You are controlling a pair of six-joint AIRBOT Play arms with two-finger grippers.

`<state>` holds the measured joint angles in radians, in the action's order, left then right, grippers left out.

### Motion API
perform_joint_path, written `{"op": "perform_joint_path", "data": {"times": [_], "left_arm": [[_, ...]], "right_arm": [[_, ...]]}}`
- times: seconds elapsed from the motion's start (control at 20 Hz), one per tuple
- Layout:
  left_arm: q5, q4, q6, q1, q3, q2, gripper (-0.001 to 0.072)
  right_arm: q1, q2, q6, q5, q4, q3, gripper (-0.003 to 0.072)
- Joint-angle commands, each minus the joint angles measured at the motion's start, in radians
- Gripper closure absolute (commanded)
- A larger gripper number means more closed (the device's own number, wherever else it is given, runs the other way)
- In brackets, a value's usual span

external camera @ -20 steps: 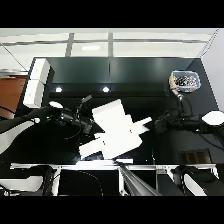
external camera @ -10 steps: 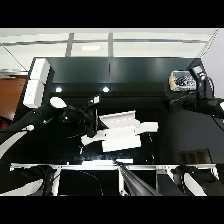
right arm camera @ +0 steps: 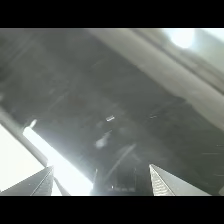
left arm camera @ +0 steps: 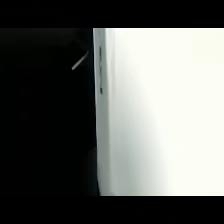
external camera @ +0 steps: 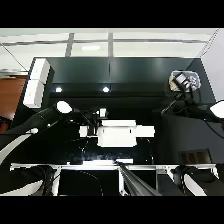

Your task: Fold the box and place the chain.

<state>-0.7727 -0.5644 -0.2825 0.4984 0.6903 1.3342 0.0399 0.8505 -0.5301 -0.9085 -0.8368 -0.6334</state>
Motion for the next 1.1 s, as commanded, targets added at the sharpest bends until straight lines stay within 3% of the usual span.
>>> {"op": "perform_joint_path", "data": {"times": [0.0,0.6,1.05], "left_arm": [[0.029,0.039,-0.040,0.003,-0.019,0.031,0.0685],[0.037,-0.005,-0.047,0.032,-0.023,0.032,0.0685],[0.044,-0.005,-0.039,0.032,-0.023,0.032,0.0685]], "right_arm": [[0.055,0.001,0.116,-0.022,-0.006,0.058,0.0005],[0.200,0.001,0.292,0.024,-0.058,0.218,0.0005],[0.375,0.045,0.333,0.023,-0.046,0.237,0.0005]]}}
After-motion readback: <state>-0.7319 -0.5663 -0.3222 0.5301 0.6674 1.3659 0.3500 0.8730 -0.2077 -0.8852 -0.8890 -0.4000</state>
